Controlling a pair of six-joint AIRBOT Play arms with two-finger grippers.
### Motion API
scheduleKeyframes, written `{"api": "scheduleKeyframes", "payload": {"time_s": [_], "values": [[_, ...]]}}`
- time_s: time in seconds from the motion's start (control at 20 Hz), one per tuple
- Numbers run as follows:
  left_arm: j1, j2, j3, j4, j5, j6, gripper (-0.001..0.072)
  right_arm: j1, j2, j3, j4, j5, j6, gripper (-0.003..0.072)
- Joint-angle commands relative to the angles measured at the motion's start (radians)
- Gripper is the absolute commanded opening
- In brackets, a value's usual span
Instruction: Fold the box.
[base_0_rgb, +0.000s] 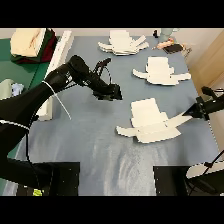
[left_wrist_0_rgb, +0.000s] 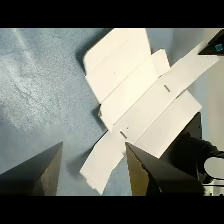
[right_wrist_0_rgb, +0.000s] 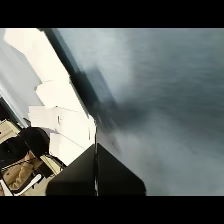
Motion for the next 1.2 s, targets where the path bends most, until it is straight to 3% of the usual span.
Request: {"api": "scheduleKeyframes", "payload": {"time_s": [0.0,0.25,0.3,0.35,0.4,0.8,0.85,0.9,0.95,1.0,1.15], "values": [[0.0,0.002,0.0,0.001,-0.043,0.013,0.0589,0.152,0.146,-0.152,0.113,-0.204,-0.051,0.0],[0.0,0.002,0.0,0.001,-0.103,0.033,0.0591,0.348,0.419,-0.465,0.084,-0.57,-0.022,0.0003],[0.0,0.002,0.0,0.001,-0.106,0.033,0.0591,0.354,0.426,-0.484,0.084,-0.574,-0.018,0.0076],[0.0,0.002,0.0,0.001,-0.108,0.032,0.0591,0.354,0.421,-0.488,0.081,-0.56,-0.002,0.0227],[0.0,0.002,0.0,0.0,-0.113,0.032,0.0591,0.352,0.414,-0.486,0.079,-0.542,0.012,0.027],[0.0,0.001,0.0,-0.003,-0.14,0.031,0.0591,0.352,0.276,-0.354,0.051,-0.32,0.011,0.026],[0.0,0.001,0.0,-0.003,-0.14,0.031,0.0591,0.352,0.245,-0.337,0.051,-0.292,0.01,0.0231],[0.0,0.001,0.0,-0.003,-0.139,0.031,0.0591,0.353,0.219,-0.322,0.054,-0.277,-0.005,0.0146],[0.0,0.001,0.0,-0.003,-0.138,0.031,0.0591,0.353,0.2,-0.31,0.063,-0.272,-0.032,0.0136],[0.0,0.001,0.0,-0.003,-0.137,0.031,0.0591,0.354,0.189,-0.303,0.074,-0.273,-0.051,0.0032],[0.025,0.002,0.0,-0.003,-0.133,0.033,0.0591,0.375,0.189,-0.303,0.134,-0.273,-0.118,0.0]]}}
